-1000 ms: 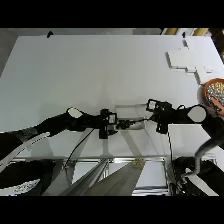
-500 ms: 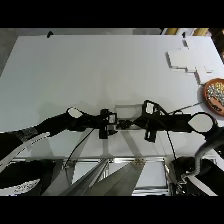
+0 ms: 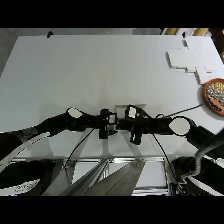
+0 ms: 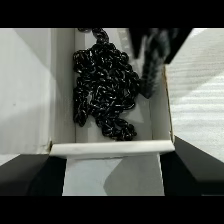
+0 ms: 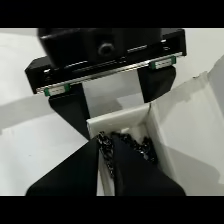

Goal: Fold the box and place the chain.

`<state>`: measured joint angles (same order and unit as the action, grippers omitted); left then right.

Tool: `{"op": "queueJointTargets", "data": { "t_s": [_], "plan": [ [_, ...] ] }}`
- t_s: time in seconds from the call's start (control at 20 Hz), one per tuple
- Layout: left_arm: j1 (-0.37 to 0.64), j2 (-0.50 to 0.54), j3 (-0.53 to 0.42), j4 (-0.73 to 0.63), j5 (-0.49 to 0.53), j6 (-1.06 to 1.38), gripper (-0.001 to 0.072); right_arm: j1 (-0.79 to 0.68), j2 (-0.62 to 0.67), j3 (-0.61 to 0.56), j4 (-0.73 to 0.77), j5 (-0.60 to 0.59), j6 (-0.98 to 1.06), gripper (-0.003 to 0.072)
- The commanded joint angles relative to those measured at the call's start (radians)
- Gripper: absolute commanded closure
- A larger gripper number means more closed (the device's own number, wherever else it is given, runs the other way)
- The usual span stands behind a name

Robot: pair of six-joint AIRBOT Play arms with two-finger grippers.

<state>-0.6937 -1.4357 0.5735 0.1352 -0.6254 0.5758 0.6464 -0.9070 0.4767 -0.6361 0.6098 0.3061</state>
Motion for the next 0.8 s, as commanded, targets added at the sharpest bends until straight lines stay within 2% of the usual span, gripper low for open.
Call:
{"op": "queueJointTargets", "data": {
  "t_s": [0.0, 0.1, 0.15, 0.25, 0.35, 0.55, 0.75],
  "plan": [
    [0.0, 0.0, 0.0, 0.0, 0.0, 0.0, 0.0659, 0.01, -0.016, 0.043, -0.024, -0.017, 0.013, 0.0503],
    [0.0, 0.0, 0.0, 0.0, 0.0, 0.0, 0.0659, -0.033, -0.016, 0.098, -0.063, 0.078, 0.013, 0.0503],
    [0.0, 0.0, 0.0, 0.0, 0.0, 0.0, 0.0659, -0.077, -0.015, 0.131, -0.082, 0.165, 0.013, 0.0504],
    [0.0, 0.0, 0.0, 0.0, 0.0, 0.0, 0.0659, -0.194, -0.015, 0.186, -0.134, 0.357, 0.013, 0.0508],
    [0.0, 0.0, 0.0, 0.0, 0.0, 0.0, 0.0659, -0.335, -0.015, 0.203, -0.204, 0.469, 0.011, 0.051],
    [0.0, 0.0, 0.0, 0.0, 0.0, 0.0, 0.0659, -0.57, -0.016, 0.203, -0.286, 0.475, 0.005, 0.0515],
    [0.0, 0.0, 0.0, 0.0, 0.0, 0.0, 0.0659, -0.637, -0.047, 0.2, -0.391, 0.478, -0.082, 0.0504]
  ]
}}
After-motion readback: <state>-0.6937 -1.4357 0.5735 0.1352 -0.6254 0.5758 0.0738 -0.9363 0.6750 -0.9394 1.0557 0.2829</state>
